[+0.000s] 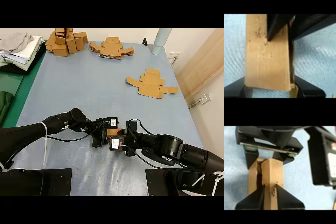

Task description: Fold the box.

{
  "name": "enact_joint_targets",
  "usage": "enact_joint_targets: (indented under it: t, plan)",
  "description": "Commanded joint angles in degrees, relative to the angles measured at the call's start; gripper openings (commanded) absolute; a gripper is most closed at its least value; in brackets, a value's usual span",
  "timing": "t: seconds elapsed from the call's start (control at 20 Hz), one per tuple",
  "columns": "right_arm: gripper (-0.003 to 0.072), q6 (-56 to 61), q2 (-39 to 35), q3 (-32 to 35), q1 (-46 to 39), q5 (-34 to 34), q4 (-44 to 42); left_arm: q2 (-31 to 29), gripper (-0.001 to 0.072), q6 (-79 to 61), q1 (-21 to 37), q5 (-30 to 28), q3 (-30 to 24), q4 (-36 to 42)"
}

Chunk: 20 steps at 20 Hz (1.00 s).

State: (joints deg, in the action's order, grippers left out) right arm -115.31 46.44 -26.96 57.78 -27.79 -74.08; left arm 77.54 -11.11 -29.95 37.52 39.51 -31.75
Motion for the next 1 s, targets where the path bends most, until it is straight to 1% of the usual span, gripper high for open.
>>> enact_joint_targets:
  t: [0.0,0.5,0.7,0.85,0.95]
  plan:
    - [0.0139,0.0,0.0,0.0,0.2,0.0,-2.1,0.0,0.0520,0.0,0.0,0.0,0.1,0.0]
    - [0.0147,-0.2,0.0,0.0,0.5,-1.6,-4.9,0.0,0.0520,0.0,0.0,0.0,0.1,0.0]
    - [0.0147,-0.3,0.0,0.3,0.5,-2.5,-7.6,0.0,0.0520,0.0,0.0,0.0,0.1,0.0]
    - [0.0150,-0.7,-0.1,0.2,0.5,-2.4,-7.6,0.0,0.0520,0.0,0.0,0.0,0.1,0.0]
    - [0.0282,-0.7,-0.5,-0.1,0.5,-2.3,-7.4,0.0,0.0520,0.0,0.0,0.0,0.1,0.0]
